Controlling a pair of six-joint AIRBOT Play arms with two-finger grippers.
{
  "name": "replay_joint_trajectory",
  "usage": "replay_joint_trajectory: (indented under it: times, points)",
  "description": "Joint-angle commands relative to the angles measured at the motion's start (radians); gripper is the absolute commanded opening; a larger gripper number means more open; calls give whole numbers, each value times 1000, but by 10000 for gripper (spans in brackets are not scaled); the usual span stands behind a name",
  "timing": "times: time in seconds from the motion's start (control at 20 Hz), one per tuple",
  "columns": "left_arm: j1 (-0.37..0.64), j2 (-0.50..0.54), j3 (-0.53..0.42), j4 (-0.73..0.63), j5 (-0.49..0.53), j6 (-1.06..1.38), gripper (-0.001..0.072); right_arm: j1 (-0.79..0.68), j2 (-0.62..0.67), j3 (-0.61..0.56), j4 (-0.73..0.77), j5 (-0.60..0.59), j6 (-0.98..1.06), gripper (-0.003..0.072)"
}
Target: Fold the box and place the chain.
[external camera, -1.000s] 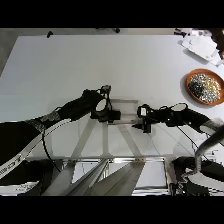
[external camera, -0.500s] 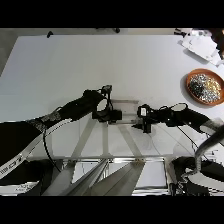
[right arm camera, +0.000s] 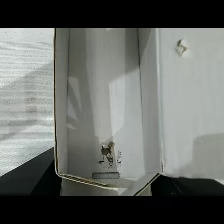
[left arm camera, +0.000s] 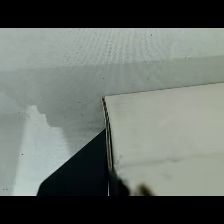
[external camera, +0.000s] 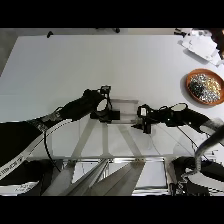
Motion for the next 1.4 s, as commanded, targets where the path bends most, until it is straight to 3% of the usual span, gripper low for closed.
replay_joint_trajectory:
  times: [0.0,0.15,0.2,0.4,0.65,0.7,0.8,1.0,1.05,1.15,1.35]
  points:
    - [-5,-6,-1,-18,-3,2,48,0,1,0,-1,0,0,441]
    - [0,12,-1,-36,-5,6,316,0,1,0,-1,0,-1,441]
    - [8,27,-2,-38,-4,7,350,0,1,0,-1,0,0,441]
    - [51,110,-35,-49,-2,11,350,0,1,0,-1,-1,0,441]
    - [169,314,-179,-70,22,169,352,0,1,0,-1,-1,-1,441]
    - [212,360,-191,-74,37,195,362,0,1,0,-1,-1,-1,441]
    - [292,441,-193,-77,60,287,464,0,1,0,-1,-1,0,441]
    - [452,558,-193,-190,76,702,518,0,1,0,-1,0,-1,441]
    - [488,569,-193,-236,56,856,514,0,0,0,-1,-1,0,441]
    - [512,556,-193,-307,-12,983,435,0,1,0,-1,0,-1,441]
    - [428,443,-193,-436,-69,886,457,0,1,0,-1,-1,0,441]
